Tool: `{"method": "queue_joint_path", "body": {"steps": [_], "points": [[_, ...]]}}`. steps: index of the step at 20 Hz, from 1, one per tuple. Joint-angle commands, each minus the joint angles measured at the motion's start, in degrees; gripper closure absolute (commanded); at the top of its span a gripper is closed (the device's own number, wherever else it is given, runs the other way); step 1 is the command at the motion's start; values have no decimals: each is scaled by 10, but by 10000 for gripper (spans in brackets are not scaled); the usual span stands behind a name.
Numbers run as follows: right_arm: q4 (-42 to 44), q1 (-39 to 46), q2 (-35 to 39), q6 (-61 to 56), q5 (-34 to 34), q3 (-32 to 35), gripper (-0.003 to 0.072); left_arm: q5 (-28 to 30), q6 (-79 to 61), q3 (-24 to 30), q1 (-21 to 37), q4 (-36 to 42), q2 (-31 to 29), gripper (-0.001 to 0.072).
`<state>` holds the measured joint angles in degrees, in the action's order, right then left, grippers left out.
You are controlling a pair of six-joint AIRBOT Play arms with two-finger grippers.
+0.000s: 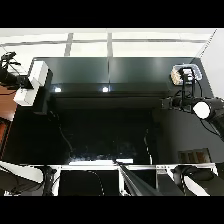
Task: Fold the box and place the chain.
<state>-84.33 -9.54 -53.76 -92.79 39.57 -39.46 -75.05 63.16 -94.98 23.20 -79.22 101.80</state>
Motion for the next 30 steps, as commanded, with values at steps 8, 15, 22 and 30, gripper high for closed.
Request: {"method": "queue_joint_path", "body": {"steps": [8, 15, 22, 30], "points": [[10, 0, 0, 0, -2, 0, 672, 19, -2, 0, -3, 7, 34, 216], [20, 0, 0, 0, -3, 0, 673, -23, 7, -97, -21, 6, 35, -2], [51, -2, 2, 1, 24, -2, 673, -66, 104, -280, -79, 9, -33, 670], [59, -21, 49, 41, 106, -19, 673, 78, 136, 71, -187, 5, -342, 685]]}}
